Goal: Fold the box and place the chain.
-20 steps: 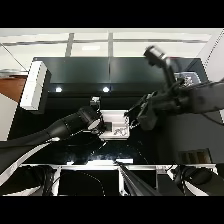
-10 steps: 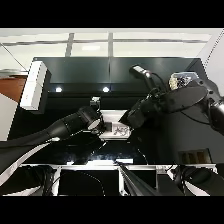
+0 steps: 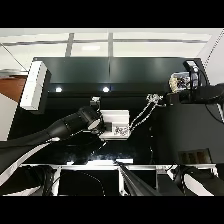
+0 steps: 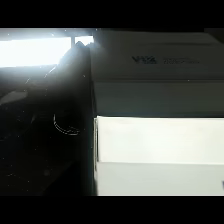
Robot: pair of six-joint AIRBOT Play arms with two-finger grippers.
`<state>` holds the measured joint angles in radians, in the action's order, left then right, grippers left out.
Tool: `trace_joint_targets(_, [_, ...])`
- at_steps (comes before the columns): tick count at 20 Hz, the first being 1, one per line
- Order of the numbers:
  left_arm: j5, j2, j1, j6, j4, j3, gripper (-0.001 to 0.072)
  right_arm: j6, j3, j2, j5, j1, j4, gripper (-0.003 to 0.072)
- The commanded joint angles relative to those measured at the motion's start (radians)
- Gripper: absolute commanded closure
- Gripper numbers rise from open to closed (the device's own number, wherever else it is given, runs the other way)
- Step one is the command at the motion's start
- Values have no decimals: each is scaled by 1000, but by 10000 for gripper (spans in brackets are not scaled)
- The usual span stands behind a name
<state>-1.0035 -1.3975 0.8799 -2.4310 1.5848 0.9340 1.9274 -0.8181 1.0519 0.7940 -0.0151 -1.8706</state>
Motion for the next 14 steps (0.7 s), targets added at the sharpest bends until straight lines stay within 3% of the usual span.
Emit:
trace_joint_targets(1, [1, 1, 0, 0, 1, 1, 677, 66, 85, 85, -322, -33, 73, -33])
trace_joint_targets(5, [0, 1, 0, 0, 1, 1, 677, 77, 33, 236, -403, 61, 68, -31])
trace_joint_targets(10, [0, 1, 0, 0, 0, 1, 677, 74, -130, 400, -319, 155, 34, -31])
trace_joint_targets(14, [0, 1, 0, -1, 0, 1, 677, 74, -154, 438, -249, 167, 36, -31])
